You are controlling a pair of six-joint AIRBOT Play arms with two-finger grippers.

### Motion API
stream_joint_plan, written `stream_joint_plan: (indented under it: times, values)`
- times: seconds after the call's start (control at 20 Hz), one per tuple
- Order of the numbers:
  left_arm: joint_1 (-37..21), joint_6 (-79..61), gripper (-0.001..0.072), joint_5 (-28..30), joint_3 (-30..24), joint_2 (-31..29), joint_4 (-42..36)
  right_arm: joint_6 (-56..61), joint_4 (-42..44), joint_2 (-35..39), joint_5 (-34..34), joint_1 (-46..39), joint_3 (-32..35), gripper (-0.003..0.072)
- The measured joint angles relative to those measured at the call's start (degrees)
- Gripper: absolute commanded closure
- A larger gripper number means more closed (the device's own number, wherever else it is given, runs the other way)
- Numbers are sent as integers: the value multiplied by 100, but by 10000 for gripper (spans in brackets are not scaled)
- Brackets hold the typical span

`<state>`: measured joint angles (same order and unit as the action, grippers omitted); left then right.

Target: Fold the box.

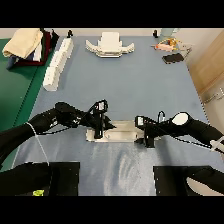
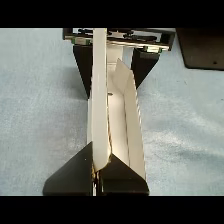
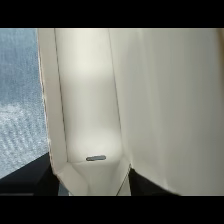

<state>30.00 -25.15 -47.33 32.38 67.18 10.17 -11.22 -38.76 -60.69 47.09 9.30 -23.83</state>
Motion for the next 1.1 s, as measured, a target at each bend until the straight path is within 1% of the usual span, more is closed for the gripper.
stream_joint_plan:
  times: [0.05, 0.1, 0.25, 0.4, 0.5, 0.6, 0.65, 0.7, 0.75, 0.85, 0.95, 1.0, 1.1]
  values:
    - [0, 35, 402, 0, 0, 0, -2, 0, -2, 0, 2, 0, 0, 167]
    - [0, 74, 280, 2, 0, 0, 0, 0, 20, 0, 15, 0, 2, 167]
    - [0, 400, 278, 114, 0, -17, -17, 0, 13, -2, 13, 2, 2, 166]
    - [-52, 903, 277, 173, 0, -197, 146, 0, 9, -2, 2, 2, 2, 166]
    - [-170, 1687, 278, 153, 0, -483, 645, 0, 2, -2, 2, 2, 2, 166]
    - [-352, 2968, 280, -35, 0, -920, 1596, 0, 0, 0, 2, 2, 2, 166]
    - [-437, 3644, 348, -192, 0, -1152, 2083, 0, 0, -2, 0, 2, 2, 166]
    - [-518, 4380, 592, -407, 0, -1412, 2546, 0, 0, 0, 0, 2, 2, 166]
    - [-568, 5027, 698, -616, 0, -1639, 2870, 0, 0, 0, 0, 2, 2, 166]
    - [-588, 6105, 698, -1082, 0, -2048, 3259, 0, 0, 0, 0, 2, 2, 166]
    - [-409, 7062, 698, -1285, 0, -2271, 3287, 0, 0, 0, 0, 2, 2, 166]
    - [-227, 7508, 698, -1309, 0, -2304, 3209, 0, -2, 0, -2, 2, 2, 167]
    - [267, 8181, 698, -1029, 4, -2225, 2986, 0, -2, -2, -2, 2, 2, 166]
